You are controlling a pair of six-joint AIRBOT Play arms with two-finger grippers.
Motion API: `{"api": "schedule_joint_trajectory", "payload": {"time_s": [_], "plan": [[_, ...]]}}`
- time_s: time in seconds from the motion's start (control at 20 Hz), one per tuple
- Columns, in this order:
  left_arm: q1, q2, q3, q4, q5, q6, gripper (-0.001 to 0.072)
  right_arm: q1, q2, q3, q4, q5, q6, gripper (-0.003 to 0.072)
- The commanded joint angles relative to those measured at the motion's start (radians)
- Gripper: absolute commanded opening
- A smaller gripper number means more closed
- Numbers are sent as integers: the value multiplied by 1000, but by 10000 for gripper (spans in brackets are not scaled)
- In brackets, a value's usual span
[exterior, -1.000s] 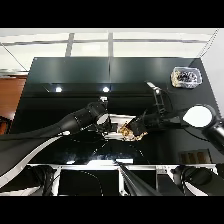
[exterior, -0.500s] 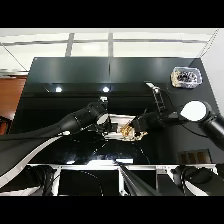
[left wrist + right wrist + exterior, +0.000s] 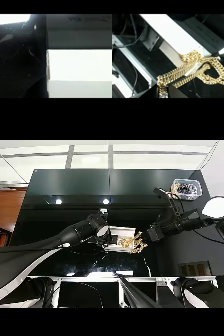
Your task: Fold the box and place the chain.
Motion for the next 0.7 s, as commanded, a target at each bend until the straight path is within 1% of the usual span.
{"api": "schedule_joint_trajectory", "payload": {"time_s": [0.0, 0.25, 0.4, 0.45, 0.5, 0.55, 0.65], "plan": [[0, 0, 0, 0, 0, 0, 31, 22, -23, 7, 40, -12, -16, 14], [0, 0, 0, 0, 0, 0, 32, 132, -143, 7, 31, -122, -22, 14], [0, 0, 0, 0, -1, 0, 31, 138, -190, 7, 36, -156, -22, 17], [0, 0, 0, 0, -1, 0, 31, 137, -192, 7, 36, -156, -21, 31], [0, 0, 0, 0, -1, 0, 31, 130, -191, 7, 37, -149, -20, 251], [0, 0, 0, 0, -1, 0, 31, 115, -190, 7, 36, -119, -20, 410], [0, 0, 0, 0, 0, 0, 31, 43, -187, 7, 28, -3, -21, 409]]}}
